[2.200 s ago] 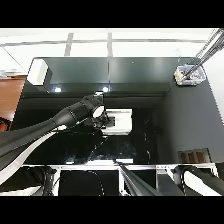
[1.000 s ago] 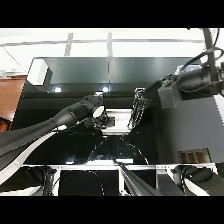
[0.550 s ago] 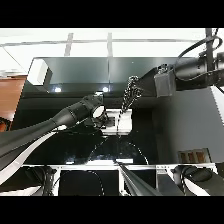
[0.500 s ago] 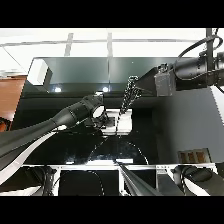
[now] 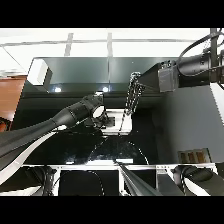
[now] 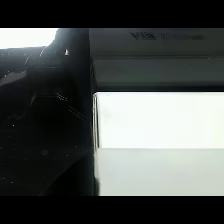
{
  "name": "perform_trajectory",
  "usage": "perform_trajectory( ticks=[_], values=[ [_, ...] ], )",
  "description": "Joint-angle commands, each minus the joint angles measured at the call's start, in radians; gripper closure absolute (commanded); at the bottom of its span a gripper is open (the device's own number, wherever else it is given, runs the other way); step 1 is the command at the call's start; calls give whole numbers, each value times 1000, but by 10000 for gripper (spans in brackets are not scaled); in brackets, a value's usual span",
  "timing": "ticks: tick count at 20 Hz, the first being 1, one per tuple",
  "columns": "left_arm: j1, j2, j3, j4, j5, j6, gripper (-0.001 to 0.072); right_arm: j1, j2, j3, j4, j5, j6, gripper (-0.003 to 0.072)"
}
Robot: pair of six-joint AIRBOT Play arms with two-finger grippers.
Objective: Fold the box and place the chain.
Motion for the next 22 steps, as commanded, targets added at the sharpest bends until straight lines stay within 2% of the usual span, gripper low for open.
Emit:
perform_trajectory(
  ticks=[1, 7, 12, 14, 17, 22],
  values=[
    [1, 0, 0, 0, 0, 0, 683, -7, 0, 1, 37, -24, 2, 677],
    [1, 0, 0, 0, 1, 0, 684, -7, 0, 5, 50, -43, 2, 677],
    [1, 0, 0, 0, 0, 0, 683, -1, -3, 5, -131, 129, 70, 676],
    [1, 0, 0, 0, 0, 0, 683, -1, -3, -25, -151, 162, 77, 676],
    [1, 0, 0, 0, 1, 0, 683, -1, -3, -141, -125, 134, 77, 676],
    [1, 0, 0, 0, 1, 0, 683, -1, -3, -303, 31, -36, 53, 676]
  ],
)
